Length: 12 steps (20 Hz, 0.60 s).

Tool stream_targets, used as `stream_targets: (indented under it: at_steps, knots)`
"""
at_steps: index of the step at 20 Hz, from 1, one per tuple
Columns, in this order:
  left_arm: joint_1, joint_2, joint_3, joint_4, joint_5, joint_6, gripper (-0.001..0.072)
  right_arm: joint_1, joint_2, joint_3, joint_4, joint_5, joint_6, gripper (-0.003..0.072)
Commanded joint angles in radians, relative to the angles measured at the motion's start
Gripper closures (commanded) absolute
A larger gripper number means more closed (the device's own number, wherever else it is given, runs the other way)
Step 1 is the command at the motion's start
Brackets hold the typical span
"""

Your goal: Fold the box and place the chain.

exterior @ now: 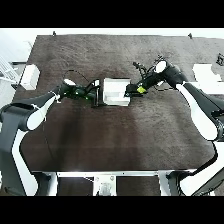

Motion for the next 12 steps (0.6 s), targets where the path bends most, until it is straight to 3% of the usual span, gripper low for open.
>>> stream_targets:
  at_steps: [1,8,12]
  knots:
    - [0.0,0.0,0.0,0.0,0.0,0.0,0.0239,0.037,0.0,0.014,-0.082,-0.018,0.078,0.0256]
    - [0.0,0.0,0.0,0.0,0.0,0.0,0.0239,0.097,0.0,0.015,-0.195,-0.105,0.209,0.0268]
    - [0.0,0.0,0.0,0.0,0.0,0.0,0.0239,0.145,0.0,0.016,-0.36,-0.116,0.36,0.0278]
